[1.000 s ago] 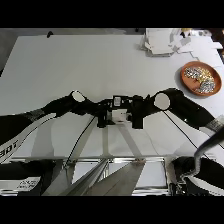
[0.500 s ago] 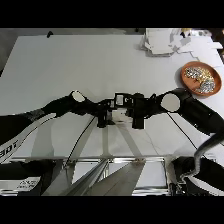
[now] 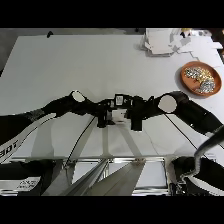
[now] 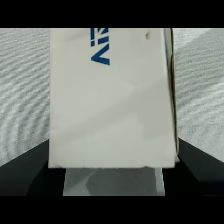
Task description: Fold the box and place the chain.
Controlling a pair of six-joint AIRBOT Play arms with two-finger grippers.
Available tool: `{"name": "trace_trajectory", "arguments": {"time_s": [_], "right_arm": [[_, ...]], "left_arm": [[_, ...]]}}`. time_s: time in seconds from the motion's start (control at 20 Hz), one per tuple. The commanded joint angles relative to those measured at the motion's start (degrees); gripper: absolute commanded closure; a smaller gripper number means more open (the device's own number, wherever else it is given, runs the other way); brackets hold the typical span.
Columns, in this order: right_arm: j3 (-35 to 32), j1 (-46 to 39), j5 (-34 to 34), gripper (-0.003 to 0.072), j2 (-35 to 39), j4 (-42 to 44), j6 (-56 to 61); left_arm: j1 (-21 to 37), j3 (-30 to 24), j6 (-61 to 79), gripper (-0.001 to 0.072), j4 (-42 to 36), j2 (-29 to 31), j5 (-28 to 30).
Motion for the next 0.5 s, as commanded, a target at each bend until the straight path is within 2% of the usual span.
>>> {"name": "trace_trajectory", "arguments": {"time_s": [0.0,0.45], "right_arm": [[-0.2,0.1,-0.2,0.0669,-1.4,1.3,0.2],[-0.3,0.1,2.0,0.067,-3.2,1.4,0.1]], "left_arm": [[0.0,0.0,0.0,0.0457,0.0,0.0,0.0],[0.0,0.0,0.0,0.0457,0.0,0.0,0.0]]}}
